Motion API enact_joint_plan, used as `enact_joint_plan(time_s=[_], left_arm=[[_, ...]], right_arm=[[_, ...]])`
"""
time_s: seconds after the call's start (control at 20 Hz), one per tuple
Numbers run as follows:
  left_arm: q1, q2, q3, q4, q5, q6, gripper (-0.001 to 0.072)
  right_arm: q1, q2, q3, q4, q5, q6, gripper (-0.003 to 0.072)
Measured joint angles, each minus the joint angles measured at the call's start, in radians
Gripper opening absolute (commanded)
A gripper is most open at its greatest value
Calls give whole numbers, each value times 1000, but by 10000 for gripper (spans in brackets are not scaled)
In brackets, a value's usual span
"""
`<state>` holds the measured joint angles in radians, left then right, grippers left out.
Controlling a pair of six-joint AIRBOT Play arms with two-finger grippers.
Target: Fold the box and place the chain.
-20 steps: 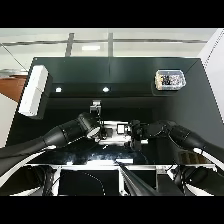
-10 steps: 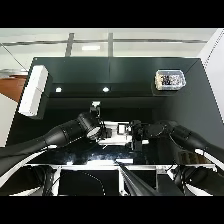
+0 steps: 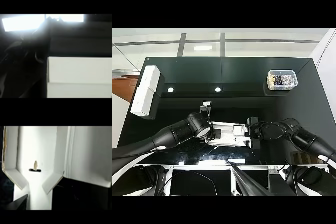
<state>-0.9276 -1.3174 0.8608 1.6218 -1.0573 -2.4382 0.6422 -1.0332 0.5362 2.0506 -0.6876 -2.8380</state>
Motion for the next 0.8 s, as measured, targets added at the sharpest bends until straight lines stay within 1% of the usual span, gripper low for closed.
enact_joint_plan(time_s=[0.2, 0.25, 0.3, 0.35, 0.4, 0.45, 0.5, 0.6, 0.65, 0.7, 0.8], left_arm=[[14, 2, -23, -7, 30, -3, 30], [18, 2, -26, -10, 34, -3, 31], [22, 2, -28, -12, 37, -3, 31], [25, 2, -31, -12, 40, -3, 31], [27, 2, -32, -12, 43, -3, 31], [29, 2, -33, -12, 45, -3, 31], [30, 2, -34, -12, 47, -3, 31], [31, 2, -35, -12, 50, -2, 31], [31, 2, -35, -11, 51, 0, 31], [31, 2, -35, -11, 51, 0, 31], [32, 2, -35, -11, 53, 0, 31]], right_arm=[[18, -24, 0, 76, 2, -31, 715], [21, -29, 0, 87, 2, -35, 607], [23, -33, 0, 94, 1, -39, 578], [25, -36, 0, 105, -1, -40, 577], [26, -38, 0, 112, -3, -42, 491], [27, -39, 0, 118, -8, -43, 358], [27, -40, 0, 123, -9, -42, 306], [28, -43, 0, 130, -11, -39, 301], [29, -43, 0, 134, -13, -37, 200], [29, -43, 0, 137, -11, -34, 182], [30, -45, 0, 147, -2, -27, 181]])
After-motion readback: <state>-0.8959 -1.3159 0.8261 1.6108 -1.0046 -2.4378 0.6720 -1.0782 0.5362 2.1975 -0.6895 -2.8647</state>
